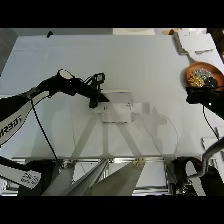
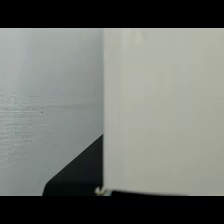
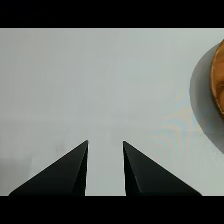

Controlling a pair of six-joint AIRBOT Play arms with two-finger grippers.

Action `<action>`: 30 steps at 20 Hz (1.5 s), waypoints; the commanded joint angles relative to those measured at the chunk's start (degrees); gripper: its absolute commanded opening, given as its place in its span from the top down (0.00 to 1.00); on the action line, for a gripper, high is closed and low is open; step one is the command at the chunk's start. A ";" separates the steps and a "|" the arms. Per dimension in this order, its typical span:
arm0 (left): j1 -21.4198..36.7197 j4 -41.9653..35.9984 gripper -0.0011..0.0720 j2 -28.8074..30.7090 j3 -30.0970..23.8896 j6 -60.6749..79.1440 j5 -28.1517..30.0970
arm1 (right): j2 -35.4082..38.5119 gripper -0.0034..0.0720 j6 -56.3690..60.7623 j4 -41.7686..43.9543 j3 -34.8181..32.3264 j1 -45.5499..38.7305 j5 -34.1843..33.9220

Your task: Fold the box and place the chain.

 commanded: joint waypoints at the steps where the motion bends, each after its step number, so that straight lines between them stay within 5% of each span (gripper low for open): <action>1: 0.07 2.16 0.98 1.29 0.02 2.93 0.09 | 0.00 0.67 0.02 0.00 0.04 -0.04 0.22; 5: 0.24 4.83 0.98 3.96 0.02 4.07 0.76 | 0.00 0.67 0.02 0.00 0.04 -0.04 0.37; 30: 0.04 3.10 0.97 -1.60 0.00 3.61 1.14 | 0.00 0.67 0.17 0.11 0.04 -0.04 1.79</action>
